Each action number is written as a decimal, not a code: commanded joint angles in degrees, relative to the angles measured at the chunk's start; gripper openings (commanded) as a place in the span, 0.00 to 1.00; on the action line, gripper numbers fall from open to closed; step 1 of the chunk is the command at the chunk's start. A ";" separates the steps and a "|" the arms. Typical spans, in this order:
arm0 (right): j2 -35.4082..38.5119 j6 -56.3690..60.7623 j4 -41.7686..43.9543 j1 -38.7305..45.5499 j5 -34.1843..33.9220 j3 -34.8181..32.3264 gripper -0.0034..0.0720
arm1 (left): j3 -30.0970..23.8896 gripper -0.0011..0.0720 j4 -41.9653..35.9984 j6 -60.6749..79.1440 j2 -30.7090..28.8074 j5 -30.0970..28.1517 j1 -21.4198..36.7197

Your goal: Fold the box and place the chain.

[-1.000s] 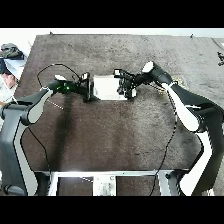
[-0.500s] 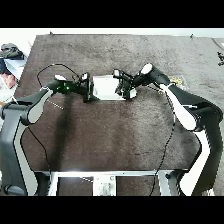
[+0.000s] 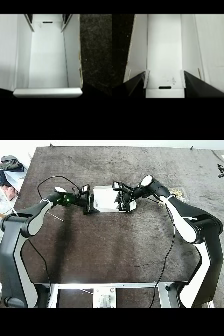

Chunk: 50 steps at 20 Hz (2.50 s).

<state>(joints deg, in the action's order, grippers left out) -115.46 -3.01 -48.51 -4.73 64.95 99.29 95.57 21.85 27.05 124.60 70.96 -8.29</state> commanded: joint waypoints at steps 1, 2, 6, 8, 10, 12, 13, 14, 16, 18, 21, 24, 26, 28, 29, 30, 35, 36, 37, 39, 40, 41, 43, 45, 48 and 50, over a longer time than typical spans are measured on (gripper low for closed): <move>-0.02 0.20 -0.81 0.02 0.26 -0.02 0.66 | 0.02 0.59 0.02 0.02 0.04 -0.04 0.00; -0.02 0.20 -0.83 0.07 0.72 0.00 0.40 | 0.02 0.59 0.02 0.02 0.04 -0.02 0.00; 1.31 5.25 -7.39 0.11 2.69 0.00 0.05 | 0.02 0.59 0.02 0.02 0.04 -0.04 0.00; 2.86 10.12 -11.91 0.42 4.50 0.00 0.05 | 0.02 0.59 0.02 0.02 0.04 -0.02 0.00; 4.72 14.12 -13.46 1.40 7.28 0.00 0.05 | 0.02 0.59 0.02 0.02 0.04 -0.02 0.00; 6.95 20.31 -13.44 3.02 8.24 0.00 0.03 | 0.02 0.59 0.02 0.02 0.04 -0.02 0.00; 7.93 24.65 -13.38 3.96 8.17 0.00 0.03 | 0.02 0.59 0.02 0.02 0.04 -0.02 0.00; 8.66 30.03 -12.96 5.03 8.41 0.00 0.03 | 0.02 0.59 0.02 0.02 0.04 -0.02 0.00; 9.38 40.00 -12.50 7.52 9.11 0.00 0.03 | 0.02 0.59 0.02 0.02 0.04 -0.04 0.00; 9.42 46.18 -9.44 10.47 11.21 -0.02 0.03 | 0.02 0.59 0.02 0.02 0.04 -0.04 0.00; 9.42 49.72 -4.00 14.36 12.22 -0.04 0.03 | 0.02 0.59 0.02 0.02 0.04 -0.02 0.00; 9.33 56.72 -3.63 16.72 8.15 -1.60 0.03 | 0.02 0.59 0.02 0.02 0.04 -0.04 0.00; 8.98 60.83 -3.69 16.94 5.90 -4.68 0.03 | 0.02 0.59 0.02 0.02 0.04 -0.04 0.00; 8.00 61.86 -2.29 16.83 3.48 -8.13 0.03 | 0.02 0.59 0.02 0.02 0.04 -0.02 0.00; 7.32 61.75 0.26 16.81 2.38 -9.77 0.03 | 0.02 0.59 0.02 0.02 0.04 -0.04 0.02; 6.54 61.00 3.69 16.70 1.84 -11.34 0.03 | 0.02 0.59 0.02 0.02 0.04 -0.04 0.00; 4.96 56.74 9.55 12.61 -1.70 -16.50 0.03 | 0.02 0.59 0.02 0.02 0.04 -0.02 0.00; 4.96 55.47 11.47 11.56 -1.84 -17.09 0.03 | 0.02 0.59 0.02 0.02 0.04 -0.04 0.00; 4.96 54.36 13.09 10.67 -1.79 -17.18 0.03 | 0.02 0.59 0.02 0.02 0.04 -0.04 0.00; 5.42 53.53 15.02 9.99 -1.88 -17.14 0.03 | 0.02 0.59 0.02 0.02 0.04 -0.02 0.00; 6.05 53.53 15.34 10.05 -2.03 -17.14 0.03 | 0.02 0.59 0.02 0.02 0.04 -0.02 0.00; 6.86 53.53 15.32 10.05 -2.51 -17.14 0.03 | 0.02 0.59 0.02 0.02 0.04 -0.04 0.00; 8.57 53.55 15.32 10.05 -3.76 -17.00 0.03 | 0.02 0.59 0.02 0.02 0.04 -0.02 0.00; 8.87 53.57 15.32 10.05 -3.32 -15.23 0.28 | 0.02 0.59 0.02 0.02 0.04 -0.04 0.00; 8.87 53.59 15.37 9.77 -3.32 -13.81 0.59 | 0.02 0.59 0.02 0.02 0.04 -0.04 0.00; 8.74 54.14 15.32 8.92 -3.28 -13.84 0.60 | 0.02 0.59 0.02 0.02 0.04 -0.04 0.00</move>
<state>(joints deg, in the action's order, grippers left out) -106.85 50.70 -33.36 4.91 61.71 84.86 95.57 21.87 27.05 124.60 70.94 -8.29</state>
